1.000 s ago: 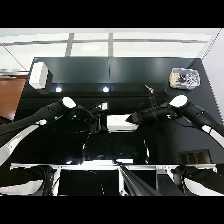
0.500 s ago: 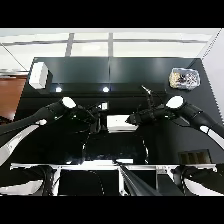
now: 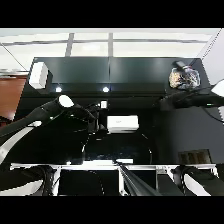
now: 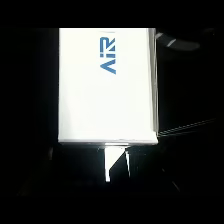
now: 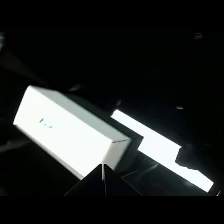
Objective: Fold the box and place the chain.
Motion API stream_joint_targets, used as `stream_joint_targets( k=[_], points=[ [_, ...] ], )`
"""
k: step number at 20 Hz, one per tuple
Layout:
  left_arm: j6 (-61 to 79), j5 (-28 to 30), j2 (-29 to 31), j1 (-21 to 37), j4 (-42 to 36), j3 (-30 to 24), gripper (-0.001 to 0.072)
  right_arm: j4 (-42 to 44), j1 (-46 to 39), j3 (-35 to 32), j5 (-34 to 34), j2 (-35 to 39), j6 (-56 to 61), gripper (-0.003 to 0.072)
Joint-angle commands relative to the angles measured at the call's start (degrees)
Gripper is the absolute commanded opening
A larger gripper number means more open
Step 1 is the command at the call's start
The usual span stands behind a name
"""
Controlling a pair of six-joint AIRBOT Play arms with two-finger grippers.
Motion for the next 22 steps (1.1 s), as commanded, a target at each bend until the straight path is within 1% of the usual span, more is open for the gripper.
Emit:
stream_joint_targets(
  k=[1, 3, 5, 7, 10, 12, 15, 19, 22],
  points=[
    [-3.6, -1.3, 5.9, 0.8, 6.3, 0.1, 0.0714, -3.6, -11.0, 1.2, 5.6, 3.9, 1.1, 0.0017],
    [-5.9, -1.4, 9.1, 0.2, 8.0, 0.7, 0.0712, -3.7, -13.9, 0.8, 6.2, 3.9, 1.4, 0.0016],
    [-12.9, -2.6, 9.6, -1.0, 11.0, 3.6, 0.0712, -3.9, -14.2, 0.3, 6.0, 3.9, 1.2, 0.0016],
    [-15.5, -2.6, 9.2, -1.7, 10.7, 6.4, 0.0712, -3.8, -14.2, 0.3, 5.8, 3.9, 1.0, 0.0016],
    [-20.8, -2.6, 7.3, -4.1, 10.7, 10.5, 0.071, -3.8, -14.2, 0.3, 5.8, 3.9, 0.4, 0.0017],
    [-21.2, -1.6, 5.5, -6.6, 10.3, 11.9, 0.071, -3.8, -14.2, 0.2, 5.8, 3.9, 0.4, 0.0017],
    [-22.8, 2.0, 2.4, -10.1, 6.5, 12.7, 0.0709, -3.7, -14.2, 0.2, 5.7, 3.9, 0.2, 0.0017],
    [-22.8, 7.9, -0.8, -12.8, 5.9, 13.1, 0.0707, -3.6, -14.2, 0.2, 6.3, 3.9, 0.2, 0.0017],
    [-22.9, 4.9, -3.0, -14.1, 6.0, 14.8, 0.0707, -3.5, -14.2, 0.2, 6.2, 3.9, 0.2, 0.0017]
  ],
)
